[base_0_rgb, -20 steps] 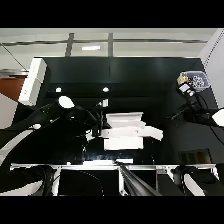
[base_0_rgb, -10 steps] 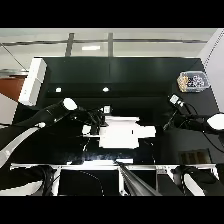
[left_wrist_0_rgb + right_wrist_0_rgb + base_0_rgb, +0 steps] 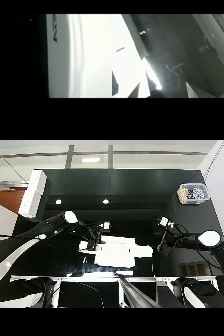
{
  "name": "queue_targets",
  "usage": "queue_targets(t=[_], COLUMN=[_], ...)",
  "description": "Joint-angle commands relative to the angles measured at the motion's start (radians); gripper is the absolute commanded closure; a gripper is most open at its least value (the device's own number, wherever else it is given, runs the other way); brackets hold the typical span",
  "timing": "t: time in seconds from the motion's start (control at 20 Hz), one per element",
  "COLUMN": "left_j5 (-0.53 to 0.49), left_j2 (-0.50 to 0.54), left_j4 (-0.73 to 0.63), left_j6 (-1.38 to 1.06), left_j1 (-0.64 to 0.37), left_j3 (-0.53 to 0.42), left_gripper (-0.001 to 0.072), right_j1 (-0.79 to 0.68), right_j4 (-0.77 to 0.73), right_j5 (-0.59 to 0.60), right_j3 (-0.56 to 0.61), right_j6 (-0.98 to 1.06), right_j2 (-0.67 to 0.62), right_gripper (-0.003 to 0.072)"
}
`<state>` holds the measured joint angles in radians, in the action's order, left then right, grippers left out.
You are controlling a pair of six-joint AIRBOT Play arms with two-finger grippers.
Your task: Fold the box and place the chain.
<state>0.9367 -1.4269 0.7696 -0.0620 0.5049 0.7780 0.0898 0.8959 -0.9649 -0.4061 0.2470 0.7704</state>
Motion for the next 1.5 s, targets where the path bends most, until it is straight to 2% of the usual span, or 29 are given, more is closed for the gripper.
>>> queue_targets(t=[0.0,0.2,0.35,0.55,0.7,1.0,1.2,1.45], left_j5=[-0.021,-0.097,-0.112,-0.118,-0.118,-0.117,-0.117,-0.117], left_j2=[0.0,-0.001,-0.001,-0.001,-0.001,-0.001,-0.001,-0.001], left_j4=[0.047,-0.087,-0.089,-0.09,-0.09,-0.09,-0.09,-0.09], left_j6=[0.093,0.106,0.119,0.119,0.119,0.118,0.118,0.118], left_j1=[0.0,0.0,-0.001,-0.001,-0.001,-0.001,-0.001,0.0], left_j3=[0.0,-0.001,-0.002,-0.002,-0.002,-0.002,-0.002,-0.002], left_gripper=[0.0681,0.0682,0.0682,0.0682,0.0682,0.0682,0.0682,0.0681], right_j1=[0.056,0.07,0.077,0.174,0.23,0.276,0.322,0.404], right_j4=[-0.002,-0.002,-0.004,-0.009,-0.002,0.03,-0.013,-0.037], right_j5=[0.008,0.028,0.005,0.027,0.055,0.121,0.128,0.268], right_j3=[0.006,0.011,0.011,0.012,0.019,0.023,0.023,0.023], right_j6=[-0.011,-0.035,-0.059,-0.092,-0.109,-0.286,-0.339,-0.339], right_j2=[0.001,0.001,0.001,0.005,0.058,0.188,0.206,0.214], right_gripper=[-0.0011,-0.0011,-0.0011,-0.0011,-0.0011,-0.0012,-0.0011,-0.0012])
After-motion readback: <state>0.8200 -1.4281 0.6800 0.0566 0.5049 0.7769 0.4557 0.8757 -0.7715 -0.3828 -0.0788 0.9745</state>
